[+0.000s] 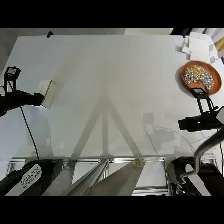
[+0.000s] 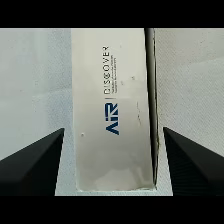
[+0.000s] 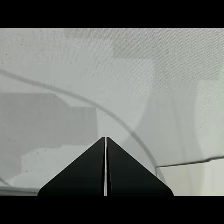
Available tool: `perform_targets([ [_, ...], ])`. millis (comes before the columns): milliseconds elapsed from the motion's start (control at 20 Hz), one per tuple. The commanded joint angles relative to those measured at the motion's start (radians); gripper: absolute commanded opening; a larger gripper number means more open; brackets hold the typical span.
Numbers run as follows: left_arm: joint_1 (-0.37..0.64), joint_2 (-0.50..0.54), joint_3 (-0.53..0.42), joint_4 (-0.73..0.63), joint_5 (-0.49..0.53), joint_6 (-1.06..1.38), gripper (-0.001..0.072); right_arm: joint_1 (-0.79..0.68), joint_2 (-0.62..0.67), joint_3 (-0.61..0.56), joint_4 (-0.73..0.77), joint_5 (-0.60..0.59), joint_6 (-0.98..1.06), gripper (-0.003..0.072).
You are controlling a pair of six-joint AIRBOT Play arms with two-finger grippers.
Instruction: Fold the box and place the chain.
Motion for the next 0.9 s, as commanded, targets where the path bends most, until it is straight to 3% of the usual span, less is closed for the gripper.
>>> perform_targets([
  [0,-0.001,-0.001,0.0,0.0,0.01,0.0,0.0692,0.0,0.0,0.001,0.0,0.0,0.0,0.0011],
  [850,-0.001,-0.026,0.0,0.0,0.032,-0.018,0.0692,0.0,0.0,0.001,0.0,0.0,0.0,0.0011],
])
